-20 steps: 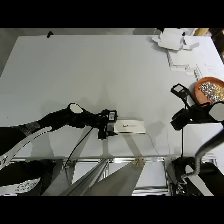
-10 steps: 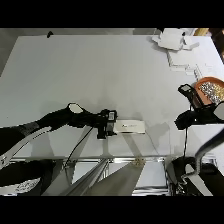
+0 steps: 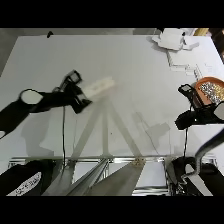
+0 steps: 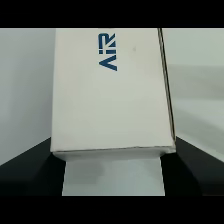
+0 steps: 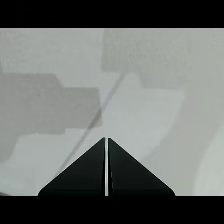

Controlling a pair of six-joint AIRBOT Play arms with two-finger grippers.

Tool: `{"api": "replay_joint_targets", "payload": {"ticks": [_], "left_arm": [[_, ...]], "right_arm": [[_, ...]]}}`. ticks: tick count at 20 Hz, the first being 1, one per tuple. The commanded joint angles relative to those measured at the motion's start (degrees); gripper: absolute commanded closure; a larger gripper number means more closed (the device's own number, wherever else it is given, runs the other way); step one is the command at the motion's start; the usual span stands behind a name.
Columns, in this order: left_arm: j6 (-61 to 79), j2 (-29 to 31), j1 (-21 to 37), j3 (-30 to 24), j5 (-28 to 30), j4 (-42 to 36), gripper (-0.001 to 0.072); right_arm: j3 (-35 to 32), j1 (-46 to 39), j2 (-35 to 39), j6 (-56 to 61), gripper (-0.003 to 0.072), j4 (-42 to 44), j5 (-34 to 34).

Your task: Fold the box and place the chain.

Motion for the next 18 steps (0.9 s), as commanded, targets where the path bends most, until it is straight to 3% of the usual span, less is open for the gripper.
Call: {"api": "replay_joint_targets", "payload": {"ticks": [1,5,7,8,11,13,18], "left_arm": [[-24.1,6.7,14.2,0.1,4.7,15.2,0.0438],[-43.3,6.1,29.0,0.0,0.5,31.4,0.0431],[-48.7,4.7,34.1,0.0,-2.5,33.5,0.0287],[-49.7,3.9,35.8,0.0,-4.2,33.7,0.0255],[-49.8,1.8,37.1,0.0,-7.5,34.1,0.0232],[-49.8,1.0,37.1,0.0,-8.9,35.1,0.003],[-49.8,1.2,37.1,0.0,-10.6,35.2,0.0019]], "right_arm": [[0.0,0.0,0.0,0.0,0.0665,0.0,0.0],[0.0,0.0,0.0,0.0,0.0665,0.0,0.0],[0.0,0.0,0.0,0.0,0.0665,0.0,0.0],[0.0,0.0,0.0,0.0,0.0665,0.0,0.0],[0.0,0.0,0.0,0.0,0.0665,0.0,0.0],[0.0,0.0,0.0,0.0,0.0665,0.0,0.0],[0.0,0.0,0.0,0.0,0.0665,0.0,0.0]]}}
